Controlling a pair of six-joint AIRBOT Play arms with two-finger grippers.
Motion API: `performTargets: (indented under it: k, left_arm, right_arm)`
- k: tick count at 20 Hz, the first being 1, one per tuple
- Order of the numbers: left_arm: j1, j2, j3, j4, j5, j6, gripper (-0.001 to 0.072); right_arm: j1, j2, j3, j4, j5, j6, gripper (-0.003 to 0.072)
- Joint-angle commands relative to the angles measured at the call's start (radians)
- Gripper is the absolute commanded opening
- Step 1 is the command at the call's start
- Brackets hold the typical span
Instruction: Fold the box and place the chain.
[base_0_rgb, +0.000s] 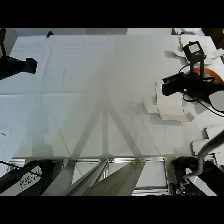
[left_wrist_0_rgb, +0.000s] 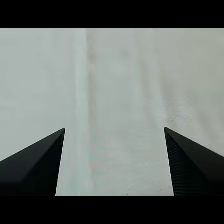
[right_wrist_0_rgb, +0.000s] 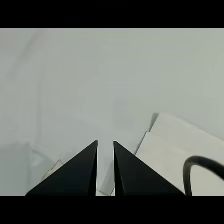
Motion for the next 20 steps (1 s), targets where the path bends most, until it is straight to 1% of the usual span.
performTargets:
  k: [1,2,3,4,5,6,7,8,10,14,16,18,20]
  left_arm:
    - [0.0,0.001,0.0,0.0,0.0,0.0,0.0695]
    - [0.0,0.001,0.0,0.0,0.0,0.0,0.0695]
    - [0.0,0.001,0.0,0.0,0.0,0.0,0.0695]
    - [0.0,0.001,0.0,0.0,0.0,0.0,0.0695]
    - [0.0,0.001,0.0,0.0,0.0,0.0,0.0695]
    - [0.0,0.001,0.0,0.0,0.0,0.0,0.0695]
    - [0.0,0.001,0.0,0.0,0.0,0.0,0.0695]
    - [0.0,0.001,0.0,0.0,0.0,0.0,0.0695]
    - [0.0,0.001,0.0,0.0,0.0,0.0,0.0695]
    - [0.0,0.001,0.0,0.0,0.0,0.0,0.0695]
    - [0.0,0.001,0.0,0.0,0.0,0.0,0.0695]
    - [0.0,0.001,0.0,0.0,0.0,0.0,0.0695]
    - [0.0,0.001,0.0,0.0,0.0,0.0,0.0695]
  right_arm:
    - [0.0,0.001,0.001,-0.008,0.013,0.085,0.0129]
    - [0.0,0.001,0.001,-0.011,0.027,0.119,0.0136]
    - [0.0,0.001,0.001,-0.028,0.047,0.167,0.0162]
    - [-0.001,0.001,0.002,-0.068,0.073,0.225,0.0179]
    - [-0.001,0.001,0.008,-0.129,0.114,0.277,0.0182]
    - [-0.001,0.001,0.02,-0.193,0.161,0.319,0.0214]
    - [-0.012,0.001,0.04,-0.252,0.215,0.35,0.0227]
    - [-0.041,0.001,0.062,-0.277,0.265,0.356,0.0227]
    - [-0.142,0.0,0.112,-0.294,0.36,0.357,0.0226]
    - [-0.42,-0.035,0.192,-0.289,0.51,0.322,0.0227]
    - [-0.542,-0.083,0.213,-0.281,0.613,0.246,0.0246]
    - [-0.631,-0.15,0.235,-0.28,0.719,0.187,0.0261]
    - [-0.694,-0.227,0.263,-0.272,0.801,0.125,0.0275]
